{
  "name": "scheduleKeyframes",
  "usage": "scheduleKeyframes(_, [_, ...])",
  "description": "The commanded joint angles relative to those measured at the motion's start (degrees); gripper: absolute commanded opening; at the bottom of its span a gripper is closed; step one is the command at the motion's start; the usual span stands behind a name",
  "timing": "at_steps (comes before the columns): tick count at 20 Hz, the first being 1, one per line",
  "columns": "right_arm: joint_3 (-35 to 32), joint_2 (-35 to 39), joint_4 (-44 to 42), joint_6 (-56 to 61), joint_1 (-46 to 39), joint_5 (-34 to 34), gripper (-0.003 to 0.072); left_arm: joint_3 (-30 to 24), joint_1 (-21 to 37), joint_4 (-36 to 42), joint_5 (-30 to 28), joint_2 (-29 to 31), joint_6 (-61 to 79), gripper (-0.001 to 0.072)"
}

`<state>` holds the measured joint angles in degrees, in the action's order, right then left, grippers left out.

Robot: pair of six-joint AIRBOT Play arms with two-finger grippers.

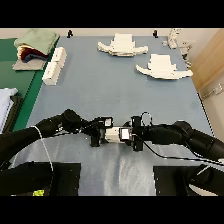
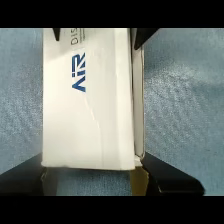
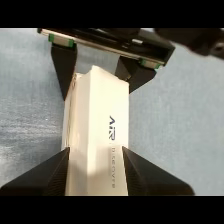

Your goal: Fold the box.

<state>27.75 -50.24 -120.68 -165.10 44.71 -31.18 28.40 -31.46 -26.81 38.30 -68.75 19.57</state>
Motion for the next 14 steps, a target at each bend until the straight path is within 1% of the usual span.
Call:
scheduleKeyframes(1, [0.0,0.6,-0.9,0.0,0.1,-1.9,0.0517,0.0,0.0,0.0,-0.3,0.0,-0.1,0.0467])
scheduleKeyframes(3, [0.3,2.0,-1.6,0.0,0.1,-1.9,0.0517,0.0,0.0,0.0,-0.3,0.0,-0.1,0.0467])
scheduleKeyframes(6, [0.3,5.6,-5.2,1.7,0.0,-1.8,0.0517,0.0,0.0,0.0,-0.3,0.0,-0.1,0.0467])
scheduleKeyframes(7, [0.2,6.8,-6.4,5.4,0.0,-1.8,0.0516,0.0,0.0,0.0,-0.3,0.0,-0.1,0.0467])
scheduleKeyframes(8, [0.2,7.6,-6.5,11.2,-0.1,-1.6,0.0500,0.0,0.0,0.0,-0.3,0.0,-0.1,0.0467])
scheduleKeyframes(9, [-0.2,8.3,-6.7,17.6,-0.1,-0.8,0.0290,0.0,0.0,0.0,-0.3,0.0,-0.1,0.0467])
scheduleKeyframes(10, [-0.9,8.7,-7.4,22.2,-0.1,0.8,0.0010,0.0,0.0,0.0,-0.3,0.0,-0.1,0.0467])
scheduleKeyframes(12, [-4.3,9.2,-12.9,26.9,-0.1,7.4,0.0003,0.0,0.0,0.0,-0.3,0.0,-0.1,0.0467])
scheduleKeyframes(13, [-6.7,9.4,-15.4,28.6,0.2,12.5,0.0003,0.0,0.0,0.0,-0.3,0.0,-0.1,0.0467])
scheduleKeyframes(14, [-8.8,9.4,-16.0,31.6,1.4,17.4,0.0003,0.0,0.0,0.0,-0.3,0.0,-0.1,0.0467])
